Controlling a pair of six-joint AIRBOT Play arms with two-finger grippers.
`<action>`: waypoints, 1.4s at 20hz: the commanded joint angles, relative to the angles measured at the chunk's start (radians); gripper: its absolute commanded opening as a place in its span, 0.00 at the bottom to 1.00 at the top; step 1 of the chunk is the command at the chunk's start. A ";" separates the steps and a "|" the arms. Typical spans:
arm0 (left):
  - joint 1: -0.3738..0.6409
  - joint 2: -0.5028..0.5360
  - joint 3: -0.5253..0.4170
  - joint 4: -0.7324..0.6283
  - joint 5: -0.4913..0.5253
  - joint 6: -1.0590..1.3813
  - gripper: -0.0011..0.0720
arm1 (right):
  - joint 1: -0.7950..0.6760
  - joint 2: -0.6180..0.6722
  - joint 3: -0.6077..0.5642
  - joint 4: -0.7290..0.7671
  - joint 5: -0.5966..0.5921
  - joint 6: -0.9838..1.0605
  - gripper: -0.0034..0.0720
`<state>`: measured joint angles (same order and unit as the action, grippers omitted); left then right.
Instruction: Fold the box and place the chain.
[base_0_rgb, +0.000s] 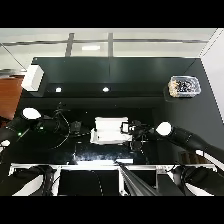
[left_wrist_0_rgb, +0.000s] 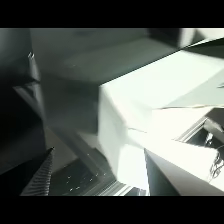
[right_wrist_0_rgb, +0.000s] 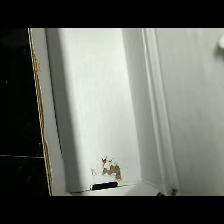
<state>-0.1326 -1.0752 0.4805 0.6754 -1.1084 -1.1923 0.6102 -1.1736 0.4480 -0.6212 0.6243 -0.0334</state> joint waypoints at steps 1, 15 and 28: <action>-0.076 0.045 0.016 -0.002 0.036 -0.054 0.89 | 0.001 -0.001 0.000 0.000 0.000 0.000 0.59; -0.301 0.045 0.017 0.120 0.193 -0.229 0.90 | 0.001 -0.001 0.000 0.000 -0.001 0.000 0.59; -0.350 0.045 0.020 0.068 0.226 -0.243 0.90 | 0.001 -0.001 0.000 0.000 -0.001 0.000 0.59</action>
<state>-0.4660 -1.0306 0.4995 0.7471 -0.9066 -1.4220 0.6106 -1.1740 0.4484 -0.6212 0.6235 -0.0334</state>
